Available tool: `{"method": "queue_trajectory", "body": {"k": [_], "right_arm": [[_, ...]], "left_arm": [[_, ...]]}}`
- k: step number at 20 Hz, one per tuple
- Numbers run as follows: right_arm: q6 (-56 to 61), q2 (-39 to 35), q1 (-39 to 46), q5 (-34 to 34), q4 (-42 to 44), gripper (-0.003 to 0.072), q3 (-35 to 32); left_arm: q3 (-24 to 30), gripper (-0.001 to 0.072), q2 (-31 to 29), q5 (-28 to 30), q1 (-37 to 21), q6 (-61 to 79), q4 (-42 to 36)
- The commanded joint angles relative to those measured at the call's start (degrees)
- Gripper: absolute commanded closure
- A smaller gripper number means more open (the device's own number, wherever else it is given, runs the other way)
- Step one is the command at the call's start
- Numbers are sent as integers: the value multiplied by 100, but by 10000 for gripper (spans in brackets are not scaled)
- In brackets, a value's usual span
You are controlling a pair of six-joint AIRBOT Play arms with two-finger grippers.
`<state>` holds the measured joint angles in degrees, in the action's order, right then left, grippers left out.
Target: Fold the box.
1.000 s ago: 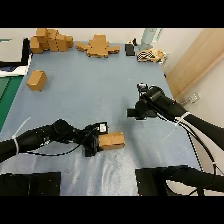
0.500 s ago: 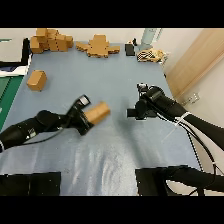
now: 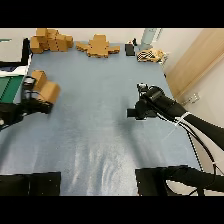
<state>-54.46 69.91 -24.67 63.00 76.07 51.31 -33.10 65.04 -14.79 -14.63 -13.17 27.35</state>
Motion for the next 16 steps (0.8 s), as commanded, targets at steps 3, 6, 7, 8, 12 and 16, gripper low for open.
{"method": "queue_trajectory", "body": {"k": [3, 6, 7, 8, 12, 16], "right_arm": [[0, 2, 0, 0, 0, 682, 4], [0, 2, 2, 0, 0, 682, 4], [0, 2, 0, -2, 0, 682, 4], [0, 2, 2, 0, 0, 682, 4], [0, 2, 2, -2, 0, 682, 4], [0, 2, 2, -2, 2, 682, 4]], "left_arm": [[-118, 235, 317, 199, -1132, 345, 11], [-398, 235, 664, 385, -1134, 323, -15], [-529, 235, 809, 380, -1126, 304, -17], [-662, 235, 960, 374, -1110, 254, -24], [-1399, 235, 1768, 254, -1106, -22, -35], [-2487, 235, 2612, -407, -970, -44, 57]]}}
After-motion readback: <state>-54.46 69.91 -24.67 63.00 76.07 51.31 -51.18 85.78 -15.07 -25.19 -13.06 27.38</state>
